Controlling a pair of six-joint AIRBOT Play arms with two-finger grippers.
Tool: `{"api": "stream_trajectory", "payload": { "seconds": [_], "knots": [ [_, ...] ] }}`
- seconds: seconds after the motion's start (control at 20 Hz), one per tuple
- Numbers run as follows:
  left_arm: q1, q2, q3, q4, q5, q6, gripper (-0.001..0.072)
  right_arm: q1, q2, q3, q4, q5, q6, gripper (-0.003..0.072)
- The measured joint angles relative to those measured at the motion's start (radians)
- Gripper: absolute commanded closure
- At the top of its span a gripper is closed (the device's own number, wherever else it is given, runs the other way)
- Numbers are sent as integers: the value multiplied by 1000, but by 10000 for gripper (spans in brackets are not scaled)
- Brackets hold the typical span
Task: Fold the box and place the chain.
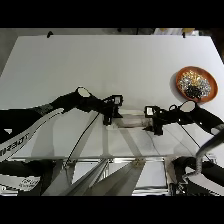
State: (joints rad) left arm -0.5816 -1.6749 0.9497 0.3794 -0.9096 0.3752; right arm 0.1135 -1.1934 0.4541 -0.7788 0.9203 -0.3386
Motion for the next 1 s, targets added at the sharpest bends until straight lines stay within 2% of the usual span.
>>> {"api": "stream_trajectory", "payload": {
  "seconds": [0.5, 0.55, 0.6, 0.65, 0.7, 0.85, 0.9, 1.0],
  "knots": [
    [0, 0, 0, -4, -5, 0, 689, 0, 0, 0, 0, 2, 0, 290],
    [0, 2, -1, -3, -6, 0, 607, 0, 0, 0, 0, 2, 0, 290],
    [2, 7, -1, 7, -9, 0, 443, 0, 0, 0, -2, 6, -2, 290],
    [2, 12, -1, 7, -4, 0, 331, 0, 0, 0, -3, 7, -3, 290],
    [3, 21, -1, 7, -6, 0, 256, 0, 0, 0, -3, 8, -6, 290],
    [3, 51, -1, 33, -5, -14, 243, 0, 0, 0, -3, 7, -3, 290],
    [3, 64, -1, 60, -3, -35, 207, 0, 0, 0, -3, 6, -3, 290],
    [3, 93, -1, 131, 6, -97, 198, 0, 0, 0, -2, 5, -2, 290]
  ]
}}
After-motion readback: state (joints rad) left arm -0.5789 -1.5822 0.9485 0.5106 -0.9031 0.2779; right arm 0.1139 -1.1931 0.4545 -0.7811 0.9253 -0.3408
